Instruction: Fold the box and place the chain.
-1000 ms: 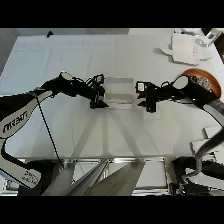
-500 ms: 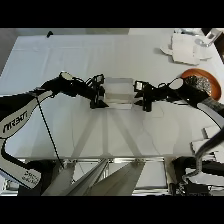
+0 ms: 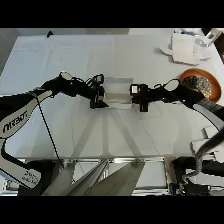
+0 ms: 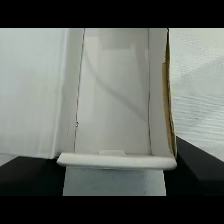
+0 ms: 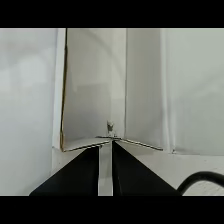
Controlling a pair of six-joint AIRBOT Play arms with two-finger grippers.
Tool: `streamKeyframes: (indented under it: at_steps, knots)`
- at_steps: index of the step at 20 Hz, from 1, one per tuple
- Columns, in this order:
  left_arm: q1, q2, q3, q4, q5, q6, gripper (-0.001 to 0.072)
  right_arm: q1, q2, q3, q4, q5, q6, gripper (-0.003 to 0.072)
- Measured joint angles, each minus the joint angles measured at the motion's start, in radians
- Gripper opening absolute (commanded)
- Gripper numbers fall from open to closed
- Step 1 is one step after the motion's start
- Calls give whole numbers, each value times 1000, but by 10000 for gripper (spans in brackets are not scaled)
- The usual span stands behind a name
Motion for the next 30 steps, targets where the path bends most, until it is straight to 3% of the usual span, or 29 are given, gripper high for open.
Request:
streamKeyframes:
  at_steps: [3,4,7,9,11,17,23,30]
  knots:
    - [0,0,0,0,1,-1,394,3,0,0,47,-18,-2,320]
    - [0,0,0,0,2,0,394,4,0,0,56,-23,-4,355]
    - [0,0,0,0,2,0,394,5,0,0,73,-29,-4,354]
    - [0,0,0,0,1,0,394,5,0,0,79,-31,-4,322]
    - [0,0,0,0,1,0,394,5,0,0,81,-35,-5,12]
    - [0,0,0,0,0,1,394,6,29,0,18,-71,66,13]
    - [0,0,0,1,-2,2,394,5,217,0,-142,-78,251,13]
    - [0,0,0,0,-1,1,394,-39,430,-1,-551,-18,870,9]
